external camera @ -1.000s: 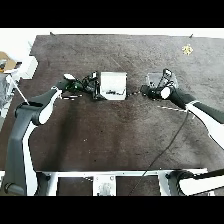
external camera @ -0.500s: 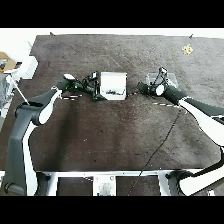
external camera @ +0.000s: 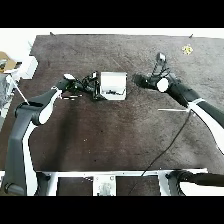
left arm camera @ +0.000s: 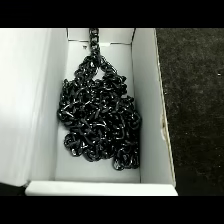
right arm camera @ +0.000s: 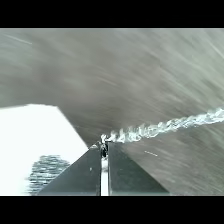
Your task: Fold the box and place the chain.
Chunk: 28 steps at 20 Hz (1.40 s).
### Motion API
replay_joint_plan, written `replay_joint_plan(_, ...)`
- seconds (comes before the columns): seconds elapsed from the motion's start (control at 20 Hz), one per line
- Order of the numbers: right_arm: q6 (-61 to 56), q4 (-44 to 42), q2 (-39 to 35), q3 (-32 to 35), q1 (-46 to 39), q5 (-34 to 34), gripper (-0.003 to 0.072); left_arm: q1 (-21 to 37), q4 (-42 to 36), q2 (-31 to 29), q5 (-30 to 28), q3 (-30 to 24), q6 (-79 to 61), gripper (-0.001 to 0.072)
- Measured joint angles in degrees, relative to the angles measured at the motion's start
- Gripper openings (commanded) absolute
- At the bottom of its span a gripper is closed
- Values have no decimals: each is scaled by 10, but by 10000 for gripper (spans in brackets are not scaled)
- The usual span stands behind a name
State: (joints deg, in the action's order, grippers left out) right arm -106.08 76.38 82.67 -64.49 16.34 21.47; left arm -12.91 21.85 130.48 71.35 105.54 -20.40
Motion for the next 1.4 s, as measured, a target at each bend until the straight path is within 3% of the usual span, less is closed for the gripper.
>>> replay_joint_plan(0.2,0,13,-58,0,44,-12,1,0,0,0,0,0,0,344)
replay_joint_plan(0.35,-1,16,-79,-1,81,-58,1,0,0,0,0,0,0,344)
replay_joint_plan(0.8,-4,-2,-71,-1,147,-143,1,0,0,0,0,0,0,344)
replay_joint_plan(0.85,-4,-3,-61,-1,150,-144,27,0,0,0,0,0,0,344)
replay_joint_plan(0.9,-4,-6,-50,-1,151,-139,303,0,0,0,0,0,0,344)
replay_joint_plan(0.95,-4,-8,-39,-1,151,-126,421,0,0,0,0,0,0,344)
replay_joint_plan(1.0,-3,-8,-32,-1,151,-114,319,0,0,0,0,0,0,344)
replay_joint_plan(1.05,-2,-5,-27,-1,152,-100,295,0,0,0,0,0,0,344)
replay_joint_plan(1.4,-11,92,-53,11,90,87,294,0,0,0,0,0,0,344)
